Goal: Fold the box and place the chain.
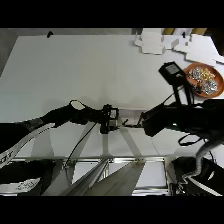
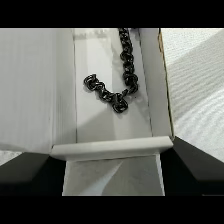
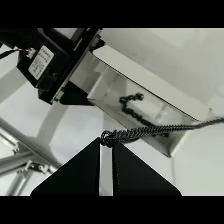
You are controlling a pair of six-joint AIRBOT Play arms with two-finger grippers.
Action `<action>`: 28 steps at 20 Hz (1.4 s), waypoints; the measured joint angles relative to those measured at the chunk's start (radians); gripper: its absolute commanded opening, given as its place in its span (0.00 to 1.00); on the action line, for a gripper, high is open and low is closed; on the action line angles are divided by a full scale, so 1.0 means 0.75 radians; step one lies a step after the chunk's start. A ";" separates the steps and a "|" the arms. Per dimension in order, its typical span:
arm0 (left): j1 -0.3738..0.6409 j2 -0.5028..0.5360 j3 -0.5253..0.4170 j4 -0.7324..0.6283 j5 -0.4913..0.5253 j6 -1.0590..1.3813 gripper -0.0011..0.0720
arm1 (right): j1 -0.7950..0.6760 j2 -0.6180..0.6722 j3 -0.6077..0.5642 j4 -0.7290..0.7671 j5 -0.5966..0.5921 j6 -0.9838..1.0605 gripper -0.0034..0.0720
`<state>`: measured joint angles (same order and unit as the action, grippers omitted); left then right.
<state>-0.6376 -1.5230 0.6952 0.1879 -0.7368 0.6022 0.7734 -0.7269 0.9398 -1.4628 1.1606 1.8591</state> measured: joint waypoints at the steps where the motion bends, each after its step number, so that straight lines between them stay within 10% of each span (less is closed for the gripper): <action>1: 0.000 0.000 0.000 0.000 0.000 0.000 0.39 | 0.020 -0.026 -0.019 -0.005 -0.036 0.006 0.06; 4: 0.000 0.000 0.000 0.000 0.000 0.001 0.39 | 0.053 -0.123 -0.080 -0.019 -0.114 0.025 0.07; 7: 0.000 0.000 0.000 0.000 0.000 0.000 0.39 | 0.065 -0.222 -0.120 -0.025 -0.150 0.031 0.34; 15: 0.000 0.000 0.000 0.000 -0.001 0.000 0.39 | -0.050 -0.290 -0.018 -0.066 -0.144 -0.016 0.33; 28: 0.000 0.000 0.000 0.000 0.000 0.000 0.39 | -0.758 -0.561 0.027 -0.268 -0.067 -0.115 0.31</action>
<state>-0.6376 -1.5230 0.6952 0.1879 -0.7368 0.6022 0.2050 -1.1477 0.9600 -1.6638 1.1107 1.7729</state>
